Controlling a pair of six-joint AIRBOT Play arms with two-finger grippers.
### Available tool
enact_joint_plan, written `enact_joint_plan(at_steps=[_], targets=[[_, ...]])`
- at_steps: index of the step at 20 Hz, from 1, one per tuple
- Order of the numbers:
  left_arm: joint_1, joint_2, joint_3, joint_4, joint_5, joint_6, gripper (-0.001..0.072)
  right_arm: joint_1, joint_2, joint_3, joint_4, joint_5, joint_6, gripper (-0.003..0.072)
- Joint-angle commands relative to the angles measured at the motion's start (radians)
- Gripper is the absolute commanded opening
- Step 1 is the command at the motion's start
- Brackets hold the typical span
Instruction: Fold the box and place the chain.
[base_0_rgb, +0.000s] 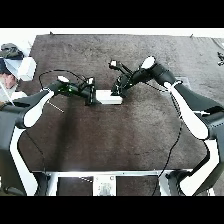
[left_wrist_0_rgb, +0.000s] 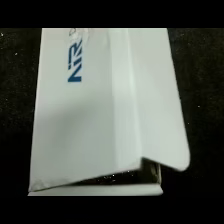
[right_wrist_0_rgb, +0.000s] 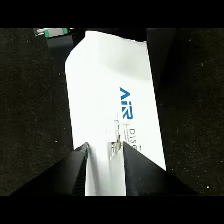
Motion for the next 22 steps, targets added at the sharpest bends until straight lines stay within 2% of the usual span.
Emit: enact_joint_plan(at_steps=[1, 5, 7, 12, 22], targets=[[0.000, 0.000, 0.000, 0.000, 0.000, 0.002, 0.0347, 0.000, -0.001, 0.015, -0.003, -0.024, -0.013, 0.0277], [0.000, 0.000, 0.000, 0.000, 0.000, 0.002, 0.0347, 0.000, 0.000, 0.033, -0.014, -0.011, -0.013, 0.0275], [0.000, 0.000, 0.000, 0.000, 0.000, 0.001, 0.0347, 0.000, 0.000, 0.033, -0.015, -0.010, -0.013, 0.0223], [0.000, 0.000, 0.000, 0.000, 0.000, 0.001, 0.0347, 0.029, -0.002, 0.032, -0.085, -0.006, -0.013, 0.0223], [0.000, 0.000, 0.000, 0.000, 0.000, 0.002, 0.0347, 0.043, -0.002, 0.032, -0.112, -0.034, -0.006, 0.0223]])
